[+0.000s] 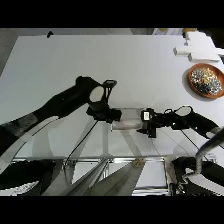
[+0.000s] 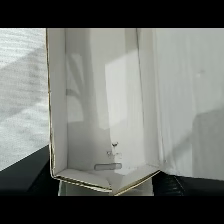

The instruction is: Fold the box and place the chain.

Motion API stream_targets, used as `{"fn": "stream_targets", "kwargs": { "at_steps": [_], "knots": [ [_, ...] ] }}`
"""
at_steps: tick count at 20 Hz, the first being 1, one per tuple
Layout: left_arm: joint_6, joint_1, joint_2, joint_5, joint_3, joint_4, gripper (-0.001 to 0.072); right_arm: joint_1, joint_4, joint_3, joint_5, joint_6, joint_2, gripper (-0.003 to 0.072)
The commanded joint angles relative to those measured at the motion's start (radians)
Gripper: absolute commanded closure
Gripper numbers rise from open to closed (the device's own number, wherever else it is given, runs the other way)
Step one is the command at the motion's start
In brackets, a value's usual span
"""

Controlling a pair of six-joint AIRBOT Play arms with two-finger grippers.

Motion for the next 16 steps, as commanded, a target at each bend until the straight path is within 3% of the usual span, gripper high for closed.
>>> {"fn": "stream_targets", "kwargs": {
  "at_steps": [1, 3, 4, 5, 9, 12, 13, 16],
  "knots": [
    [0.205, 0.07, 0.108, -0.095, 0.001, -0.015, 0.0417, 0.0, 0.0, 0.0, 0.0, 0.0, 0.0, 0.0347],
    [0.356, 0.12, 0.17, -0.101, -0.009, -0.015, 0.0406, 0.0, 0.0, 0.0, 0.0, 0.0, 0.0, 0.0347],
    [0.468, 0.148, 0.199, -0.093, -0.026, -0.016, 0.0242, 0.0, 0.0, 0.0, 0.0, 0.0, 0.0, 0.0347],
    [0.574, 0.175, 0.227, -0.076, -0.057, -0.022, -0.0006, 0.0, 0.0, 0.0, 0.0, 0.0, 0.0, 0.0347],
    [1.189, 0.298, 0.295, 0.109, -0.337, -0.151, 0.0011, 0.0, 0.0, 0.0, 0.0, 0.0, 0.0, 0.0347],
    [1.658, 0.352, 0.277, 0.374, -0.541, -0.361, 0.0011, 0.0, 0.0, 0.0, 0.0, 0.0, 0.0, 0.0347],
    [1.793, 0.352, 0.262, 0.432, -0.578, -0.446, 0.0011, 0.0, 0.0, 0.0, 0.0, 0.0, 0.0, 0.0347],
    [2.047, 0.349, 0.195, 0.455, -0.592, -0.608, 0.0011, 0.0, 0.0, 0.0, 0.0, 0.0, -0.001, 0.0347]
  ]
}}
